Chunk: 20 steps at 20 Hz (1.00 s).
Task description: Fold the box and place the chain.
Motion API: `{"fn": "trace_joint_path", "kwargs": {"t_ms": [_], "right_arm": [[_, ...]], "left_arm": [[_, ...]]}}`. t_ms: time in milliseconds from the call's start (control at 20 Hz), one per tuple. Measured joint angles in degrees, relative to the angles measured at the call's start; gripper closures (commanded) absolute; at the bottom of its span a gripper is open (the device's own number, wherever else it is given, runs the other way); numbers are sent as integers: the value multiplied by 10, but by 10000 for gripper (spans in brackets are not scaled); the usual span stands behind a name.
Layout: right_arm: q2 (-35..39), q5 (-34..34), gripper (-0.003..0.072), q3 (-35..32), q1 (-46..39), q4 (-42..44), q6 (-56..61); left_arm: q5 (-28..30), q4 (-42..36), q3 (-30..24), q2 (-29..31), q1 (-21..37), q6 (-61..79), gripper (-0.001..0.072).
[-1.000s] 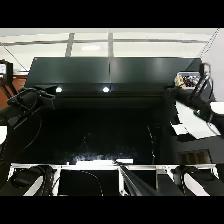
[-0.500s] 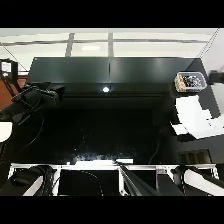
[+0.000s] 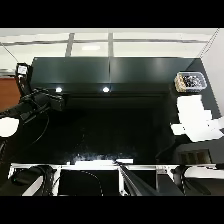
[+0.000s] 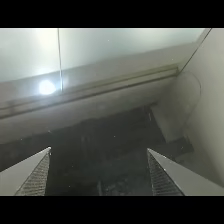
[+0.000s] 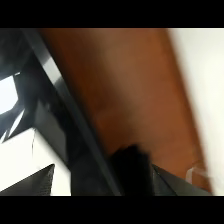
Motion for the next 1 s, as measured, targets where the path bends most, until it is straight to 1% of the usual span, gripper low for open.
{"fn": "trace_joint_path", "kwargs": {"t_ms": [150, 300, 450, 600, 700, 800, 850, 900, 950, 1000], "right_arm": [[-24, 40, 57, 5, -31, 65, -79], [-35, 46, 57, 13, -42, 104, -123], [-38, 43, 57, 35, -47, 117, -140], [-38, 40, 57, 60, -48, 158, -150], [-38, 44, 57, 61, -46, 179, -154], [-38, 50, 59, 48, -44, 164, -144], [-38, 54, 176, 39, -44, 147, -134], [-38, 55, 196, 31, -45, 135, -129], [-38, 57, 197, 25, -48, 131, -128], [-38, 62, 260, 19, -50, 132, -133]], "left_arm": [[-3, -2, 0, -9, 0, 0, -1], [-5, -9, 0, -16, 0, 0, -1], [-6, -12, 0, -19, 0, 0, -1], [-7, -14, 0, -20, -1, 0, -1], [-7, -15, 0, -21, -1, 0, 0], [-7, -15, 0, -21, -1, 0, 0], [-7, -15, 0, -21, -1, 0, -1], [-7, -15, 0, -21, -1, 0, 0], [-7, -15, 0, -21, -1, 0, 0], [-7, -15, 0, -21, -1, 0, -1]]}}
